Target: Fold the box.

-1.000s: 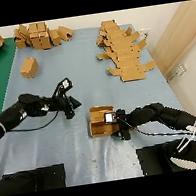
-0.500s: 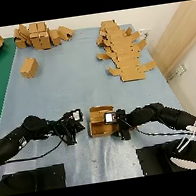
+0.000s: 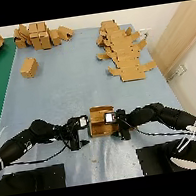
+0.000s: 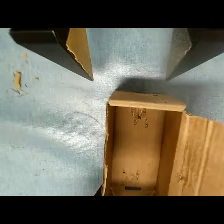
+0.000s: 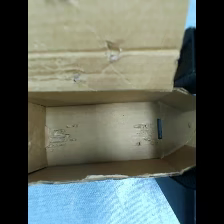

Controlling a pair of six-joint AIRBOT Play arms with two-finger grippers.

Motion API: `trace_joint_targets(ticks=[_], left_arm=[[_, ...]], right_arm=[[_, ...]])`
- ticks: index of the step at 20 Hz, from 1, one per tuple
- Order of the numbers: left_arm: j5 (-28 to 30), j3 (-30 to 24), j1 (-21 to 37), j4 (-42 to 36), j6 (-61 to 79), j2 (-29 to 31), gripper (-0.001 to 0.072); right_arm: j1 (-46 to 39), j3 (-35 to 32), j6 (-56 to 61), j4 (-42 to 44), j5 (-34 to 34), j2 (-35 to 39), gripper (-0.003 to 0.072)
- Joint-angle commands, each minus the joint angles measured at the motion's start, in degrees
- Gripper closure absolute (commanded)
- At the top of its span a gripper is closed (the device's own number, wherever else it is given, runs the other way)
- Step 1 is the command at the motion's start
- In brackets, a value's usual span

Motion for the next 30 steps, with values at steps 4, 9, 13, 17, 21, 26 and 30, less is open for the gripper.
trace_joint_targets(ticks=[4,9,13,17,21,26,30], left_arm=[[2.0,0.7,-0.9,-6.1,2.3,-2.1,0.0008],[1.8,1.7,-0.9,-6.1,3.3,-3.8,0.0008],[0.2,3.0,-0.9,-5.8,5.9,-6.3,0.0008],[-0.2,4.4,-2.0,-5.8,6.5,-7.4,0.0008],[-0.6,4.7,-2.3,-5.1,6.4,-7.7,0.0008],[-2.1,4.9,-2.3,-4.7,7.3,-8.2,0.0009],[-2.2,4.9,-2.3,-4.7,7.3,-8.3,0.0009]], right_arm=[[0.0,0.0,0.0,0.0,0.0,0.0,0.0171],[0.0,0.0,0.0,0.0,0.0,0.0,0.0171],[0.0,0.0,0.0,0.0,0.0,0.0,0.0171],[0.0,0.0,0.0,0.0,0.0,0.0,0.0171],[0.0,0.0,0.0,0.0,0.0,0.0,0.0171],[0.0,0.0,0.0,0.0,0.0,0.0,0.0171],[0.0,0.0,0.0,0.0,0.0,0.0,0.0171]])
